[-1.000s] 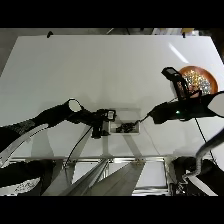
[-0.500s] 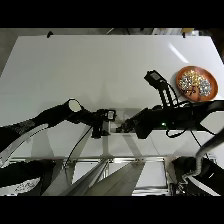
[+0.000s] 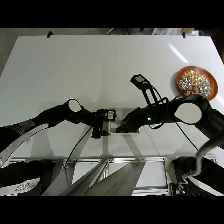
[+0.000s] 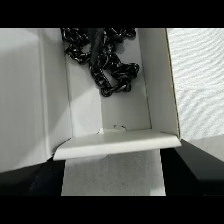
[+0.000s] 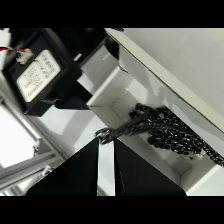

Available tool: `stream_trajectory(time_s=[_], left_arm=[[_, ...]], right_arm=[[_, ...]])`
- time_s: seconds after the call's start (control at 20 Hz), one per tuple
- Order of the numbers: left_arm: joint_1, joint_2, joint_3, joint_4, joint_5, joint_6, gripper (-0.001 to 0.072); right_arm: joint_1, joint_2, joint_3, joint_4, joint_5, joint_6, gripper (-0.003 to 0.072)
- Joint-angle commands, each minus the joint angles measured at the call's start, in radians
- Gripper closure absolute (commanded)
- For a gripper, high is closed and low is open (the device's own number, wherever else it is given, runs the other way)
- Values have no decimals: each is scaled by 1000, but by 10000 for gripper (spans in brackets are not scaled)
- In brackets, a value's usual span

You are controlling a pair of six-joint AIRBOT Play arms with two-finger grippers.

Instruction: Fold the box and place the chain.

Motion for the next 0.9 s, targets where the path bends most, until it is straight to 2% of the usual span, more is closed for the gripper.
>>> stream_trajectory(time_s=[0.0,0.1,0.25,0.3,0.35,0.4,0.65,0.8,0.85], left_arm=[[0,1,0,0,0,0,394],[0,1,0,0,0,0,394],[0,1,0,0,1,0,394],[0,1,0,0,0,0,394],[0,1,0,0,0,0,394],[0,1,0,0,1,0,394],[0,1,0,0,0,0,394],[0,1,0,0,1,0,394],[0,1,0,0,0,0,394]], right_arm=[[1,-55,1,-20,5,1,565],[-10,-51,32,-24,51,-65,566],[-111,-45,168,-40,198,-85,573],[-159,-45,211,-54,233,-85,596],[-203,-45,236,-77,248,-85,652],[-245,-46,244,-105,250,-85,671],[-400,-105,221,-360,233,-79,671],[-452,-184,193,-368,197,-76,667],[-461,-219,190,-374,200,-76,628]])
